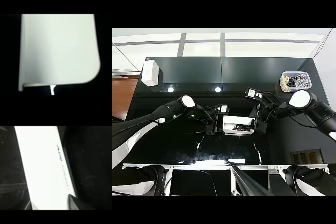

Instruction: Fold the box and place the chain.

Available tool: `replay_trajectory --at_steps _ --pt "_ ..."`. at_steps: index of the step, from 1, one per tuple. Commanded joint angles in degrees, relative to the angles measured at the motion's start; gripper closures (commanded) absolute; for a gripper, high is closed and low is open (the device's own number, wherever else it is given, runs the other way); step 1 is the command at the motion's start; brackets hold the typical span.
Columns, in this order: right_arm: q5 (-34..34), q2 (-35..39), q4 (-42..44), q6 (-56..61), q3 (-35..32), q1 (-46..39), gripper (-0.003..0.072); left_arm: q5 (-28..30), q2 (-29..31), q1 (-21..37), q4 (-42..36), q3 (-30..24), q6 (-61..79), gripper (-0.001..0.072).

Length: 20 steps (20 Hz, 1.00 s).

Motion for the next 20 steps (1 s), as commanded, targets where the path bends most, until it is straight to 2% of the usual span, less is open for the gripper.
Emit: replay_trajectory --at_steps 1,2,5,6,11,16,17,18,20 --pt "-0.09 0.04 0.33 -1.25 -0.20 0.61 0.0205 -0.04 -0.04 -0.04 0.00 -0.02 0.00 0.0170" --pt "0.50 0.09 0.35 -1.03 -0.02 0.61 0.0205 -0.04 -0.04 -0.04 0.00 -0.02 0.00 0.0170" --pt "2.01 1.07 0.26 4.68 1.90 0.24 0.0121 -0.04 -0.04 -0.04 0.00 -0.02 0.00 0.0170" --pt "2.03 1.81 0.26 7.50 2.62 -0.31 -0.0034 -0.07 -0.04 -0.04 0.00 -0.02 0.00 0.0170" --pt "2.56 4.00 1.27 12.52 6.27 -5.27 -0.0034 -0.04 -0.04 -0.04 0.00 -0.02 0.00 0.0170" --pt "-3.26 3.50 2.01 8.85 3.30 -6.86 -0.0034 -0.04 -0.04 -0.04 0.00 -0.02 0.00 0.0170" --pt "-4.07 2.86 2.45 8.28 2.10 -6.86 0.0090 -0.04 -0.04 -0.04 0.00 -0.02 0.02 0.0170" --pt "-4.22 2.19 2.49 8.17 1.14 -6.86 0.0174 -0.04 -0.04 -0.04 0.00 -0.02 0.00 0.0170" --pt "-3.37 1.42 2.43 7.32 -0.42 -6.86 0.0178 -0.04 -0.04 -0.04 0.00 -0.02 0.00 0.0170"
